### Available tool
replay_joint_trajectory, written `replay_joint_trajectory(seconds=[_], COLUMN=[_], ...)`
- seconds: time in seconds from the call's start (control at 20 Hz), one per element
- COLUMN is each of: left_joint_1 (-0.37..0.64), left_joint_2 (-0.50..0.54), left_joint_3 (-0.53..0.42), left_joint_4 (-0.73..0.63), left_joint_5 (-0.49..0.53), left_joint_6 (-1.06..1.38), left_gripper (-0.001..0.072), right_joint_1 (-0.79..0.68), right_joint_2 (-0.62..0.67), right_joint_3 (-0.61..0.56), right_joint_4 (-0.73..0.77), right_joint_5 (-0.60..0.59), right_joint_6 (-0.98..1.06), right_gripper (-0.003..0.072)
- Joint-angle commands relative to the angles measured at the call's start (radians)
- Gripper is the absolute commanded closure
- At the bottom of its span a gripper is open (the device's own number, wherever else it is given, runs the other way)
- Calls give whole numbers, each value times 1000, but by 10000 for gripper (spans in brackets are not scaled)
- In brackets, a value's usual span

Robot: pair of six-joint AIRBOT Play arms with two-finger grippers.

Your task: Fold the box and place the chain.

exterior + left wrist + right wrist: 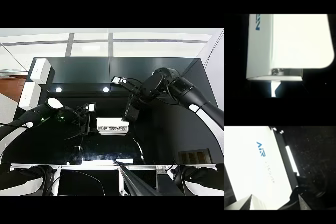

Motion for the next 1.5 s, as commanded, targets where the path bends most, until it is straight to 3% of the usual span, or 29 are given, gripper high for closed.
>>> replay_joint_trajectory(seconds=[0.0,0.15,0.35,0.9,0.95,1.0,1.1,1.15,1.45], left_joint_1=[-1,-1,-1,-1,-1,-1,-1,-1,-1], left_joint_2=[0,0,0,0,0,0,0,0,0], left_joint_3=[1,1,1,1,1,1,1,1,1], left_joint_4=[0,0,0,0,0,0,0,0,0], left_joint_5=[0,0,0,0,0,0,0,0,0], left_joint_6=[0,0,0,0,0,0,0,0,0], left_gripper=[251,251,251,251,251,251,251,251,251], right_joint_1=[-37,-23,5,58,62,63,64,64,88], right_joint_2=[40,63,62,63,63,63,64,66,71], right_joint_3=[0,-12,-134,-169,-169,-169,-169,-169,-169], right_joint_4=[-1,-5,47,55,55,47,34,18,-24], right_joint_5=[-21,8,169,171,172,172,163,155,156], right_joint_6=[-16,-26,-195,-176,-167,-166,-166,-164,-132], right_gripper=[-12,-12,-12,-10,104,113,87,-20,-11])
